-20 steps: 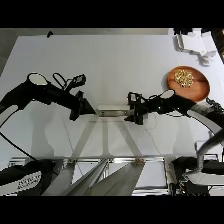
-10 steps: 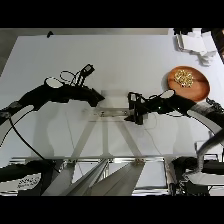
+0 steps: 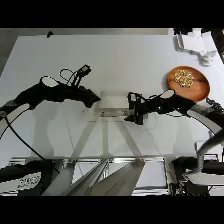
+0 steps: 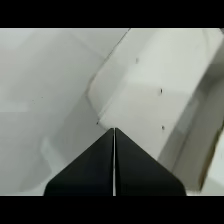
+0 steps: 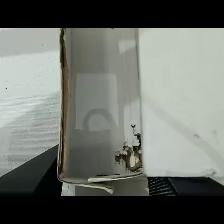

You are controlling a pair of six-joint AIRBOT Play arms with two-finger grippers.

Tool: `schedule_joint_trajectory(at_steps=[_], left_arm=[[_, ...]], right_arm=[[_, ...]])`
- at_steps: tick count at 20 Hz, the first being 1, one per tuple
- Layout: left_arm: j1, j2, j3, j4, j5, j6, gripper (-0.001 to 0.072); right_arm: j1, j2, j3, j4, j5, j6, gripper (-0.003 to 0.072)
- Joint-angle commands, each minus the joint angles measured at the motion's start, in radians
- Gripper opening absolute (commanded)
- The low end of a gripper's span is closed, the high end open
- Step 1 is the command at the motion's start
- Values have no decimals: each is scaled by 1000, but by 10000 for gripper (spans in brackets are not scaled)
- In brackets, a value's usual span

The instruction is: Fold the box and place the chain.

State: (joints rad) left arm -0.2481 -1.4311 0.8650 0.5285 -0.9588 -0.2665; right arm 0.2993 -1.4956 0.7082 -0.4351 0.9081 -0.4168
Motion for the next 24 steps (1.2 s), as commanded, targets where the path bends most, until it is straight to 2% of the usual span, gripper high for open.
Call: schedule_joint_trajectory(at_steps=[1, 2, 3, 5, 6, 7, 8, 9, 11, 12, 16, 19, 20, 21, 24], left_arm=[[31, 66, 0, 175, -101, 158, 188], [27, 76, 0, 247, -101, 158, 327], [23, 75, -1, 303, -105, 158, 373], [19, 73, -13, 383, -96, 190, 399], [20, 74, -28, 381, -91, 224, 400], [19, 73, -45, 369, -91, 269, 441], [16, 74, -65, 353, -80, 326, 569], [13, 73, -86, 326, -55, 372, 653], [9, 69, -118, 264, -4, 428, 654], [5, 62, -121, 234, -9, 458, 626], [-8, 24, -122, 98, -45, 596, 626], [-21, -6, -122, 82, -58, 603, 613], [-24, -10, -122, 81, -76, 603, 517], [-24, -13, -122, 81, -95, 609, 466], [-24, -13, -122, 82, -104, 624, 455]], right_arm=[[1, 0, 0, 2, 0, 0, 434], [1, 0, 0, 2, 0, 0, 434], [1, 0, 0, 2, 0, 0, 434], [1, 0, 0, 2, 0, 0, 434], [1, 0, 0, 2, 0, 0, 434], [1, 0, 0, 2, 0, 0, 434], [1, 0, 0, 2, 1, 0, 434], [1, 0, 0, 2, 0, 0, 434], [1, 0, 0, 2, 0, 0, 434], [1, 0, 0, 2, 0, 0, 434], [1, 0, 0, 2, 0, 0, 434], [1, 0, 0, 2, 1, 0, 434], [1, 0, 0, 2, 0, 0, 434], [1, 0, 0, 2, 0, 0, 434], [1, 0, 0, 2, 0, 0, 434]])
